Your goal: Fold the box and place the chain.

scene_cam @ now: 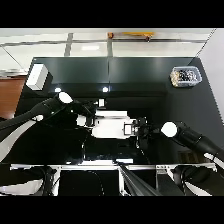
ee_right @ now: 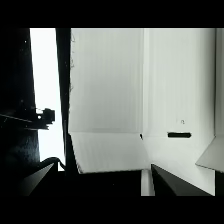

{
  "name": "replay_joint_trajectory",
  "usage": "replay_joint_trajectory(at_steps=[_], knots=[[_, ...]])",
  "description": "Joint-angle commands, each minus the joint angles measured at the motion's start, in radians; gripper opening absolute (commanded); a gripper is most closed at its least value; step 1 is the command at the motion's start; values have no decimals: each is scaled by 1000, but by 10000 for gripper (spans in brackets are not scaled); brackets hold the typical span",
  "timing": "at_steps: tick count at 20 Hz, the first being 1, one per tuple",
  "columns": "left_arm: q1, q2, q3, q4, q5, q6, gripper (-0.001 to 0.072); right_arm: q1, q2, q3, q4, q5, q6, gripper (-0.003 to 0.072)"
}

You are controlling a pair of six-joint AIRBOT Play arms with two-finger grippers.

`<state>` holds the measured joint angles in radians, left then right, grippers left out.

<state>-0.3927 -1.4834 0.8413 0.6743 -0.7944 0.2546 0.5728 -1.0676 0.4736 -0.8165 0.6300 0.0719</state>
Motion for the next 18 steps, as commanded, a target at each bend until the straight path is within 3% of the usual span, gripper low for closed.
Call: replay_joint_trajectory(at_steps=[1, 9, 18], knots=[[-1, -1, 1, 2, 1, -1, 26, 24, -32, 0, 89, -42, -45, 697], [-1, -1, 1, 2, -1, -1, 27, 23, -46, 3, 139, -130, -46, 697], [-1, -1, 1, -5, -30, -1, 27, -90, -45, 150, 83, -29, -55, 697]])
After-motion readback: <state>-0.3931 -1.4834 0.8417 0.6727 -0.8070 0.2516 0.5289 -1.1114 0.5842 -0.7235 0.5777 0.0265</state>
